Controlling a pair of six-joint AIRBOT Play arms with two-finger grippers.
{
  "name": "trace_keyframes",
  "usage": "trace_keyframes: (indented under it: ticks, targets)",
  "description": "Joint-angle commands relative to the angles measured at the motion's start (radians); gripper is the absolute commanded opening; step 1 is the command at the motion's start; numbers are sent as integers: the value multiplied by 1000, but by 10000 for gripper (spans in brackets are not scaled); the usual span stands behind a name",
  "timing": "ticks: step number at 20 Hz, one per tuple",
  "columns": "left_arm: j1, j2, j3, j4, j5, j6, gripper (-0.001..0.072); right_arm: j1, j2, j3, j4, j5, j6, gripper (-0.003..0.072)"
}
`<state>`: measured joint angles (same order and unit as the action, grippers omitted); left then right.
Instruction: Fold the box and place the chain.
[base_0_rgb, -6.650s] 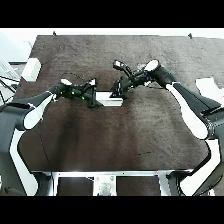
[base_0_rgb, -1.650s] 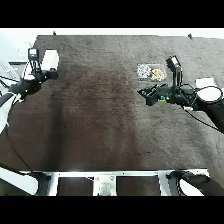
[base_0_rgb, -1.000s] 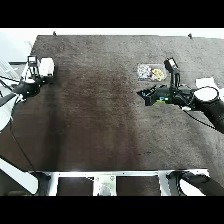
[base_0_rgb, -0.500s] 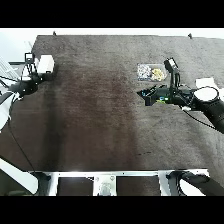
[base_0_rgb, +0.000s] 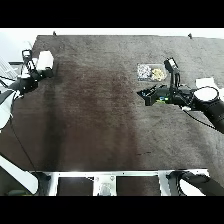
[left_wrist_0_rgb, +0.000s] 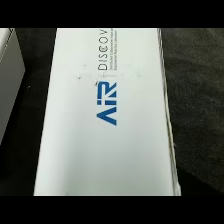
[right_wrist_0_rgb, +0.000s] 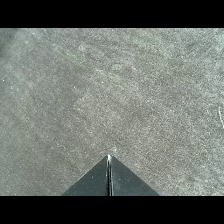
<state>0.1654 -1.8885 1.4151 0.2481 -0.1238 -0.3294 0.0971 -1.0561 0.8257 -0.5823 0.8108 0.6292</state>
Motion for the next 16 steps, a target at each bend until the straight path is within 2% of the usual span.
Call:
trace_keyframes:
  ticks: [1, 7, 13, 14, 15, 16]
  targets:
    - [1, -6, 8, 15, 0, -10, 18, 1, -1, 0, 0, 0, 0, 11]
    - [-12, -12, 8, 100, 26, 6, 19, 0, -1, 0, 27, 0, 0, 11]
    - [-21, -12, 8, 105, 38, 6, 21, 0, -1, 0, 33, -11, 0, 11]
    - [-21, -12, 8, 105, 30, 8, 109, 0, -1, 0, 33, -11, 0, 11]
    - [-21, -12, 8, 106, 26, 8, 303, 0, -1, 0, 33, -10, 0, 56]
    - [-18, -11, 8, 106, 26, 8, 316, 0, 0, 0, 34, -10, 12, 190]
